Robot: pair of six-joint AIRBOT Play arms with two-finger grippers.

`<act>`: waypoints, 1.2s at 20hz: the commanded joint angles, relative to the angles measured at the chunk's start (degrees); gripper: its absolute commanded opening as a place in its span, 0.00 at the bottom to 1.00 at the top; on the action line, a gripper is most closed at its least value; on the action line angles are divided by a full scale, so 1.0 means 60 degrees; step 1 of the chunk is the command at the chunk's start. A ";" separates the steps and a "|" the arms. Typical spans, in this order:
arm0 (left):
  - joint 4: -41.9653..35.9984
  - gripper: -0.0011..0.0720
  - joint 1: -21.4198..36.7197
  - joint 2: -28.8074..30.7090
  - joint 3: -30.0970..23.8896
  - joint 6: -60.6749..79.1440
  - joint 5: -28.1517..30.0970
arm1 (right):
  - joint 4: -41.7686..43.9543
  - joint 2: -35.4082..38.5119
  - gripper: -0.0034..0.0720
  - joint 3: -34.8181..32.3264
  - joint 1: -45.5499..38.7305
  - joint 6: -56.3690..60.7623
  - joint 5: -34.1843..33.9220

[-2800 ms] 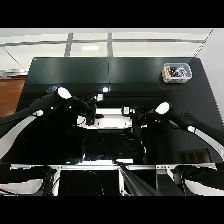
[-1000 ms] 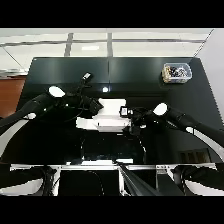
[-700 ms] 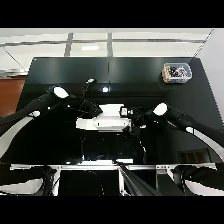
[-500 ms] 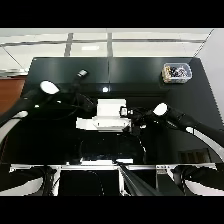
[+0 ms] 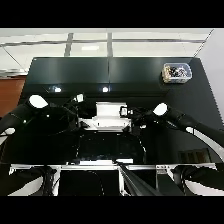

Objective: Fold the box and place the chain.

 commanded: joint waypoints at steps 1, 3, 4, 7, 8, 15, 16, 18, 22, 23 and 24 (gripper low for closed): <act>0.0120 0.96 -0.0339 -0.0390 -0.0131 0.1796 0.0834 | 0.0004 0.0000 0.37 -0.0004 0.0004 0.0007 -0.0007; 0.0379 0.96 -0.0947 -0.0630 -0.0051 0.2408 0.1016 | 0.0004 0.0000 0.37 -0.0004 0.0004 0.0007 -0.0011; 0.0270 0.96 -0.1169 -0.0707 -0.0051 0.2401 0.1333 | 0.0004 0.0000 0.37 -0.0004 0.0004 0.0007 -0.0011; -0.0605 0.75 -0.1311 -0.0911 -0.0007 0.2273 0.1494 | 0.0004 0.0000 0.37 -0.0004 0.0004 0.0007 -0.0007; -0.0630 0.42 -0.1315 -0.0925 0.0025 0.2218 0.1395 | 0.0004 0.0000 0.37 -0.0004 0.0004 0.0004 -0.0007; -0.1883 0.32 -0.1428 -0.1253 0.0066 0.2073 0.0798 | 0.0004 0.0000 0.37 -0.0004 0.0004 0.0007 -0.0011; -0.2058 0.33 -0.1534 -0.1330 0.0066 0.2073 0.0863 | 0.0004 0.0000 0.37 -0.0004 0.0004 0.0007 -0.0011; -0.2087 0.33 -0.1759 -0.1359 0.0066 0.2069 0.1235 | 0.0004 0.0000 0.37 -0.0004 0.0004 0.0007 -0.0011; -0.2157 0.27 -0.1865 -0.1355 0.0066 0.2044 0.1464 | 0.0004 0.0000 0.37 -0.0004 0.0004 0.0007 -0.0011; -0.2149 0.13 -0.1854 -0.1355 0.0066 0.2029 0.1417 | 0.0004 0.0000 0.37 -0.0004 0.0004 0.0007 -0.0011; -0.2160 0.20 -0.1858 -0.1355 0.0066 0.1996 0.1421 | 0.0004 0.0000 0.37 -0.0004 0.0004 0.0007 -0.0011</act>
